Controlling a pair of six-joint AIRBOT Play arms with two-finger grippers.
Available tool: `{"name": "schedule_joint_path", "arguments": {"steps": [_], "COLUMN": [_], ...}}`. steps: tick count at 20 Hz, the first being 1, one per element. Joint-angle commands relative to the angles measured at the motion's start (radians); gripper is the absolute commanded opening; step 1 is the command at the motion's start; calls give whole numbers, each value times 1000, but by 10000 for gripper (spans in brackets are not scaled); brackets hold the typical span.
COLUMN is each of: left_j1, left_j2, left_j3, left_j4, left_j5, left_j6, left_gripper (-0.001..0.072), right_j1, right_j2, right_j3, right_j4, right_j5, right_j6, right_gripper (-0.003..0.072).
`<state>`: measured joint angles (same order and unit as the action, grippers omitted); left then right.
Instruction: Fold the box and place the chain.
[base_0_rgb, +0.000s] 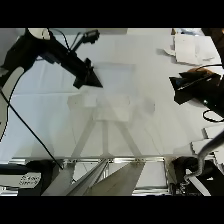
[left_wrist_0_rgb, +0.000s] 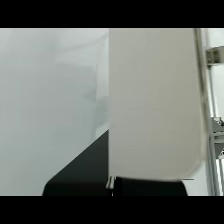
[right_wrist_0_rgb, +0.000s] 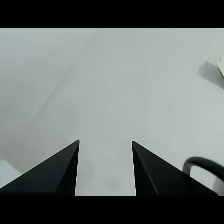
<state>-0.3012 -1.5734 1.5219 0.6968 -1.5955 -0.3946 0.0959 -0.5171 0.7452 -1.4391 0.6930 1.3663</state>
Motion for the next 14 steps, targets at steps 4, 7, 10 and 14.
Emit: {"name": "schedule_joint_path", "arguments": {"steps": [4, 7, 10, 14], "left_j1": [-24, -29, -31, -32], "left_j2": [20, -61, -106, -129], "left_j3": [-321, -321, -321, -321], "left_j4": [-8, -28, -32, -91], "left_j5": [449, 563, 606, 602], "left_j6": [171, 174, 331, 426], "left_gripper": [6, 8, 7, 6], "right_j1": [0, 0, 0, 0], "right_j2": [12, 12, 11, 11], "right_j3": [1, 1, 1, 1], "right_j4": [-54, -53, -53, -53], "right_j5": [0, 0, 0, -1], "right_j6": [44, 51, 52, 52], "right_gripper": [334, 334, 334, 334]}}
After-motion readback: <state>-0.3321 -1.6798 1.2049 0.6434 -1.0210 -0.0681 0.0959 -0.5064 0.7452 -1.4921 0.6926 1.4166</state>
